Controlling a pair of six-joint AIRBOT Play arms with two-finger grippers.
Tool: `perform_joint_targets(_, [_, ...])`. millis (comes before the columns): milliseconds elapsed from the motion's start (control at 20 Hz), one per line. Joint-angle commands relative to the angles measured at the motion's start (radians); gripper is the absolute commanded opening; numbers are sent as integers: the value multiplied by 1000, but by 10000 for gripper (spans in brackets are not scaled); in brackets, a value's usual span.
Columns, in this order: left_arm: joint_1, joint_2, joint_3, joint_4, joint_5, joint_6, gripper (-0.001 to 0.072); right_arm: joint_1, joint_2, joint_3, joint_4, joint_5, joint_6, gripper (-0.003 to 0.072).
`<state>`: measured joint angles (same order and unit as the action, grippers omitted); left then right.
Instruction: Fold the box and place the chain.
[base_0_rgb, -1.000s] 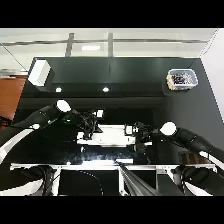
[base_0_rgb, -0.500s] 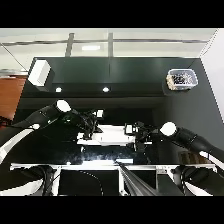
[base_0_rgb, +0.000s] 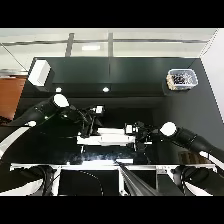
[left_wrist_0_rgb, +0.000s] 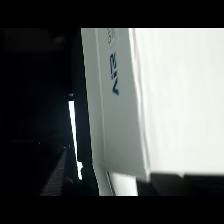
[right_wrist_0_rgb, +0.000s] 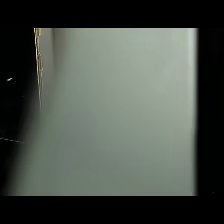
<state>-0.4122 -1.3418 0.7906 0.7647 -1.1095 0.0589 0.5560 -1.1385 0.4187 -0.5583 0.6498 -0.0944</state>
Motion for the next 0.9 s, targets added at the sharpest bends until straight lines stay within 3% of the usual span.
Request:
perform_joint_targets(0, [28, 84, 50, 225, -92, -229, 533, 1, -1, 0, 0, -1, 2, 482])
perform_joint_targets(100, [50, 168, 50, 351, -82, -376, 532, 1, -1, 0, 0, -1, 2, 482])
perform_joint_targets(150, [60, 212, 50, 405, -81, -463, 467, 1, -1, 0, 0, -1, 2, 482])
perform_joint_targets(250, [77, 283, 50, 463, -119, -618, 29, 1, -1, 0, 0, -1, 2, 482])
perform_joint_targets(400, [60, 317, 26, 336, -299, -732, 29, 1, -1, 0, 0, -1, 2, 482])
perform_joint_targets(500, [13, 310, -48, 125, -287, -844, 29, 1, -1, 0, 0, -1, 2, 482])
perform_joint_targets(550, [-18, 305, -99, 0, -235, -845, 29, 1, -1, 0, 0, -1, 2, 482])
perform_joint_targets(650, [-74, 304, -194, -230, -23, -827, 29, 1, -1, 0, 0, -1, 2, 482])
perform_joint_targets(750, [-110, 303, -263, -423, 286, -822, 30, 1, -1, 0, 0, -1, 2, 482])
perform_joint_targets(850, [-139, 299, -295, -489, 563, -821, 30, 1, -1, 0, 0, -1, 2, 482])
